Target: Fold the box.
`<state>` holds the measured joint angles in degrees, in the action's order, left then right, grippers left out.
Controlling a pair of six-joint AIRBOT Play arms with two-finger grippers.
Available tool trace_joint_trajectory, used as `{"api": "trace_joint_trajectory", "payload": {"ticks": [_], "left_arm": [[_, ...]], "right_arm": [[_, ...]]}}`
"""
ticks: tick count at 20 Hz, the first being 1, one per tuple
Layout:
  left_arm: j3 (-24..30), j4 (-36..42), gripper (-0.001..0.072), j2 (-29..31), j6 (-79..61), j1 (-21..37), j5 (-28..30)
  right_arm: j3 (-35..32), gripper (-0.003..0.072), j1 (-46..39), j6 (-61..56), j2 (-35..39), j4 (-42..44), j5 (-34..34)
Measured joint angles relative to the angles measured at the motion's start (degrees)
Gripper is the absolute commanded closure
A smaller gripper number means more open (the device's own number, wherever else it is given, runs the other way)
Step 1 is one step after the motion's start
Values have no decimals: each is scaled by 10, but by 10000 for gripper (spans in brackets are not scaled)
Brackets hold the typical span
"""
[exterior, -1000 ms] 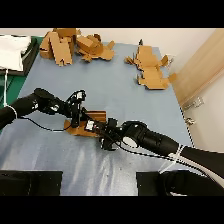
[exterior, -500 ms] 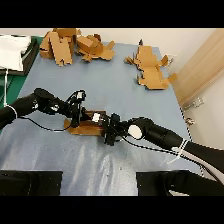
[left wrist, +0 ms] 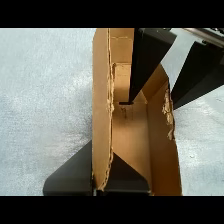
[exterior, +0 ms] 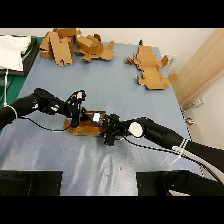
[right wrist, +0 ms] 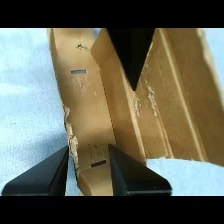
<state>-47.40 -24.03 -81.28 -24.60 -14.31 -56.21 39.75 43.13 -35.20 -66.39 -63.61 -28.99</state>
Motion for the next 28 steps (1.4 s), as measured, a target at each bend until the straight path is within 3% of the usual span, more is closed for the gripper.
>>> {"api": "trace_joint_trajectory", "payload": {"ticks": [15, 16, 17, 22, 23, 24, 28], "left_arm": [[0, 0, 694, 0, 0, 0, 1], [0, 0, 694, 0, 0, 0, 1], [0, 0, 693, 0, 0, 0, 1], [0, 0, 693, 0, 0, 0, 1], [0, 0, 693, 0, 0, 0, 1], [0, 0, 693, 0, 0, 0, 1], [0, 0, 693, 0, 0, 0, 1]], "right_arm": [[0, 305, 0, 7, 0, 5, -7], [0, 264, 0, 7, 0, 5, -7], [0, 145, 0, 7, 0, 5, -7], [0, 144, 0, 0, 0, 7, -7], [0, 89, 0, -4, 0, 7, -8], [0, -18, -1, -9, 0, 8, -8], [0, -18, -10, -42, 0, 8, -8]]}}
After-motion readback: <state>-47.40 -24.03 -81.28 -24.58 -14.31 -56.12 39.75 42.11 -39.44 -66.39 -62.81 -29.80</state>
